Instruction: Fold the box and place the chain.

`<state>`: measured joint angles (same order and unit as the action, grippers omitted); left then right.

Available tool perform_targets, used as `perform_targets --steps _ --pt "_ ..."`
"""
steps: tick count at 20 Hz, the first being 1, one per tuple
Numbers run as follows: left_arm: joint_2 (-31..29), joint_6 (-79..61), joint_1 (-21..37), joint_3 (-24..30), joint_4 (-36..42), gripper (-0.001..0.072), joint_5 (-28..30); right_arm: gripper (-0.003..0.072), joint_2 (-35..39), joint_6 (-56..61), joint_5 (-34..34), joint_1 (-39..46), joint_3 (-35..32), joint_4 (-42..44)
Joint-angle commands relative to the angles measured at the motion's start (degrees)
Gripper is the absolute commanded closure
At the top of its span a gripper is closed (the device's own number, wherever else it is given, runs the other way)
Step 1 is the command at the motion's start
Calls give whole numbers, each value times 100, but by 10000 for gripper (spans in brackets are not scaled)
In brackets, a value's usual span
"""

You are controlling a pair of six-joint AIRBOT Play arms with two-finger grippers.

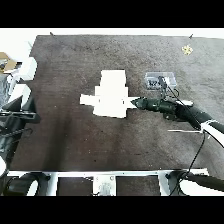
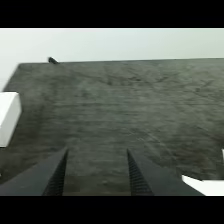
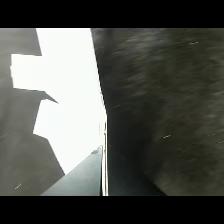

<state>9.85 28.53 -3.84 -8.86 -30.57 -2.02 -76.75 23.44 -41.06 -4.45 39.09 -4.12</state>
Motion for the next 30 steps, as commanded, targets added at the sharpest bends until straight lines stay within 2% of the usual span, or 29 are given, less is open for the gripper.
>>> perform_targets --steps 1,3,5,11,16,20,25,28,30 --pt "122 -7 7 -260 90 299 -890 684 -275 -470 599 -258 129 205" --pt "616 -4 7 -640 92 299 -1274 685 -514 -813 597 -352 391 201" --pt "1360 -7 7 -1152 109 299 -1867 684 -691 -852 599 -369 520 197" --pt "4312 -57 7 -3237 107 299 -3554 684 -761 -1268 758 -369 516 201" --pt "6894 -205 7 -5512 96 300 -5318 684 -758 -1488 767 -369 518 201" --pt "8843 -66 7 -7691 44 300 -6828 684 -761 -1493 772 -369 518 197" --pt "10642 828 -20 -10017 -334 299 -7772 684 -761 -1493 916 -369 518 181" --pt "11342 857 -201 -10754 -348 299 -8166 684 -761 -1493 962 -369 518 179" --pt "11615 857 -308 -10845 -365 299 -8085 684 -761 -1495 962 -369 518 136"
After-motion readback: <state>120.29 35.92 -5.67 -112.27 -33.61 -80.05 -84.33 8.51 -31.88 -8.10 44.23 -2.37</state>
